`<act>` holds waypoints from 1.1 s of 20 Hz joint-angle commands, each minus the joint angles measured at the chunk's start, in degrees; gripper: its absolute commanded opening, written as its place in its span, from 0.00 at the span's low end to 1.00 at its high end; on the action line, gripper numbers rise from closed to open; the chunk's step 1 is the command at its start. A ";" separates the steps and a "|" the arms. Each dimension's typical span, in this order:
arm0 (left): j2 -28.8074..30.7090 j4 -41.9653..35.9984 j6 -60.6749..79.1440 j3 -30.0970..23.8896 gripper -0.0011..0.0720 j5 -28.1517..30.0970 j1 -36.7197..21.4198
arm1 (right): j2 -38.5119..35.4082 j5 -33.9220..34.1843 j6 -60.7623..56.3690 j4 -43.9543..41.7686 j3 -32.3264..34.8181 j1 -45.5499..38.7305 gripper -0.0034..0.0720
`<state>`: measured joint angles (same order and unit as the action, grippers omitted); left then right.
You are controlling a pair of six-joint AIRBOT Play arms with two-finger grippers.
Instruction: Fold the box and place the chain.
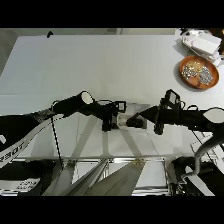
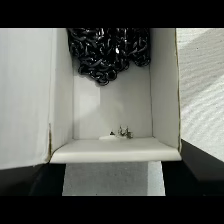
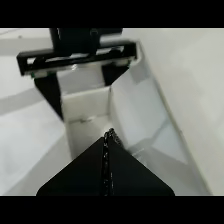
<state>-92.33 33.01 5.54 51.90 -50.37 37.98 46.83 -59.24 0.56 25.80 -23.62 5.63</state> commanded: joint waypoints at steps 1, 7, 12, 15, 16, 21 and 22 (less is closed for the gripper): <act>0.02 0.02 0.00 0.02 0.20 -0.02 -0.02 | 7.61 -1.07 -2.99 2.97 -0.04 2.29 0.06; 0.02 0.00 0.00 0.02 0.20 0.00 -0.02 | 8.61 4.79 -7.54 4.96 -0.09 5.62 0.39; 0.02 0.00 0.00 0.02 0.20 0.00 -0.02 | 6.19 -0.96 -9.81 5.70 -5.90 5.60 0.25; 0.02 0.00 0.00 0.02 0.20 -0.02 -0.02 | 2.47 -2.89 -11.56 10.84 -14.43 5.51 0.08; 0.02 0.00 0.00 0.02 0.20 0.00 -0.02 | 1.97 -3.43 -11.65 12.17 -17.40 5.01 0.06; 0.02 0.00 0.00 0.02 0.20 0.00 -0.02 | 9.88 -1.40 -17.75 12.41 -29.33 0.20 0.06; 0.02 0.00 0.00 0.02 0.20 0.00 -0.02 | 13.05 -1.60 -19.78 12.44 -30.73 0.02 0.06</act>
